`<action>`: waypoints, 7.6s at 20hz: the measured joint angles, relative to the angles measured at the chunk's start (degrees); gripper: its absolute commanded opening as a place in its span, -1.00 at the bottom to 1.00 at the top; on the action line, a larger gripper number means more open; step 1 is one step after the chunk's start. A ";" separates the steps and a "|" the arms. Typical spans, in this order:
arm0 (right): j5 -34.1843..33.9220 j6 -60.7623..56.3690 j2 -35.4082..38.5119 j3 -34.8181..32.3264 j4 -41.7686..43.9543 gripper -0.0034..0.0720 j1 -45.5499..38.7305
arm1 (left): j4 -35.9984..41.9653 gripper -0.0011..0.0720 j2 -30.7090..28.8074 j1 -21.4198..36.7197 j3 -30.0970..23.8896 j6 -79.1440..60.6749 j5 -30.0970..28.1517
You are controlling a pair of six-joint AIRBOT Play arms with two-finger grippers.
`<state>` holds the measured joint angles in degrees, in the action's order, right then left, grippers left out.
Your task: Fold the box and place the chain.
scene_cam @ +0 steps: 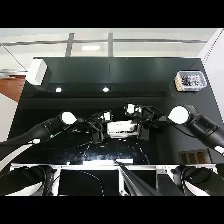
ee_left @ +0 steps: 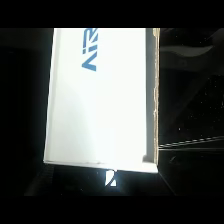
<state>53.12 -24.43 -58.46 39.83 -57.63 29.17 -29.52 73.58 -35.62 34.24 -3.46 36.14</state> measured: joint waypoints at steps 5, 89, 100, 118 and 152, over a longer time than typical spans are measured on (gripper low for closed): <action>0.17 -0.02 0.00 0.00 0.11 -0.14 0.00 | 0.00 0.12 0.00 0.00 0.00 0.00 0.02; 8.07 -36.37 -10.01 2.34 20.48 -0.81 -6.88 | 0.17 0.44 -0.09 0.04 -0.02 0.20 -0.22; 17.62 -36.26 1.07 6.27 18.12 -0.81 -24.94 | -9.70 0.98 -10.29 5.05 1.07 11.87 6.88; 17.11 -36.39 2.03 6.38 15.32 -0.81 -27.58 | -14.93 0.98 6.95 -6.60 21.22 19.96 9.40; 14.51 -35.95 2.03 6.38 15.10 -0.81 -27.58 | -18.32 0.24 11.63 -9.66 21.64 22.12 9.03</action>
<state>67.64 -60.38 -56.42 46.22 -42.52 1.58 -47.83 85.21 -45.28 55.88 18.65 45.17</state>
